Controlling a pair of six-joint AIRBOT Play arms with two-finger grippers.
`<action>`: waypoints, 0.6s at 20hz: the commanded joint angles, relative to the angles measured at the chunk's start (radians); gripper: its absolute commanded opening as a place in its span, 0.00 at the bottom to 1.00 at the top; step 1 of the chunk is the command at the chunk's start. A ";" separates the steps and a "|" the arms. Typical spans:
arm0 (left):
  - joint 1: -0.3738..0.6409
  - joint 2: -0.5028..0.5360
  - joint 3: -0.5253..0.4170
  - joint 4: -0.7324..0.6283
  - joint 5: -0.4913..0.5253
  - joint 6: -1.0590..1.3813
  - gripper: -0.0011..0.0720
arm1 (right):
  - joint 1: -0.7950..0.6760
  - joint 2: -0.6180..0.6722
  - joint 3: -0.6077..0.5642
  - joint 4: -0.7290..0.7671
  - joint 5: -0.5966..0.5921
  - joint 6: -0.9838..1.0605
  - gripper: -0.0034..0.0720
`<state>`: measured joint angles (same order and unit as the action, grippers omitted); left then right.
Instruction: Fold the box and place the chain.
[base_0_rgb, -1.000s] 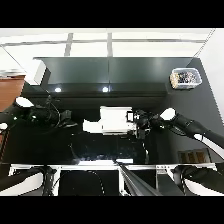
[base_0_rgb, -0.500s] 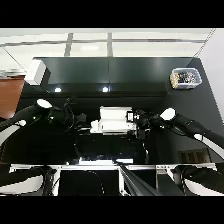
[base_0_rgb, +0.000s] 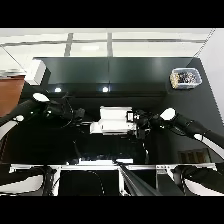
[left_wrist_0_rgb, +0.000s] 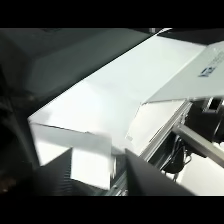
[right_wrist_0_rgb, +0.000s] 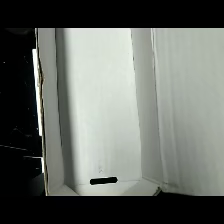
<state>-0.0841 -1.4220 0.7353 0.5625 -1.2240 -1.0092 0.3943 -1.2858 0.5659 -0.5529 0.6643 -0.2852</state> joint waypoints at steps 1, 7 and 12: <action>0.075 0.003 0.039 0.090 -0.087 -0.019 0.26 | 0.001 -0.001 0.000 0.000 0.000 0.000 0.45; 0.169 0.007 0.021 0.204 -0.013 -0.078 0.05 | 0.001 -0.001 0.000 0.000 0.000 0.000 0.45; 0.164 0.006 0.014 0.078 -0.076 0.020 0.05 | 0.001 -0.001 0.000 0.000 0.000 0.000 0.45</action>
